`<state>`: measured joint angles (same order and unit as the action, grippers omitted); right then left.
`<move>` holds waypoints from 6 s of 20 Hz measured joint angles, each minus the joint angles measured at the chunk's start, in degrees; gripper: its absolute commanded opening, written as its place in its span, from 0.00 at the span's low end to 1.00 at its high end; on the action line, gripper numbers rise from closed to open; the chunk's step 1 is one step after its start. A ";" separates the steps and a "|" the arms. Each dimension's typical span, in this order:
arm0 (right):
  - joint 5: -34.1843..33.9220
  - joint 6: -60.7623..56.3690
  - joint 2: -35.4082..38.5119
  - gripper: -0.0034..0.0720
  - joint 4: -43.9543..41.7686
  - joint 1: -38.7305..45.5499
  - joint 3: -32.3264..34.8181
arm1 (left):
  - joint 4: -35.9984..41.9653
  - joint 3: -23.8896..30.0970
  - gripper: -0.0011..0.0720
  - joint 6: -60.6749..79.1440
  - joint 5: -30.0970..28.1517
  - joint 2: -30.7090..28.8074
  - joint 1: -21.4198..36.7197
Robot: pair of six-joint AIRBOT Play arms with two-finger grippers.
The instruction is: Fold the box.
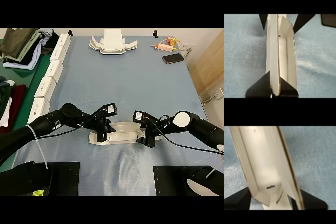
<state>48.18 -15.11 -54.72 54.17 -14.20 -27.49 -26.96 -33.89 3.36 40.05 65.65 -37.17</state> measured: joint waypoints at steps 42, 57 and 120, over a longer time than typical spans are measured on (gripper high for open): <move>0.90 6.80 0.55 0.97 -1.86 -1.16 2.43 | 0.00 0.00 0.03 0.02 0.00 0.00 -0.04; -1.09 7.23 -1.27 0.71 -1.51 -1.05 2.43 | -0.02 0.00 0.03 0.02 0.11 0.00 -0.04; -2.84 14.29 -1.79 0.90 -11.41 2.40 6.47 | 0.00 0.00 0.03 0.02 0.00 0.00 -0.04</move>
<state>45.34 -0.82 -56.51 42.76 -11.79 -21.02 -26.96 -33.89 3.38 40.05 65.65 -37.21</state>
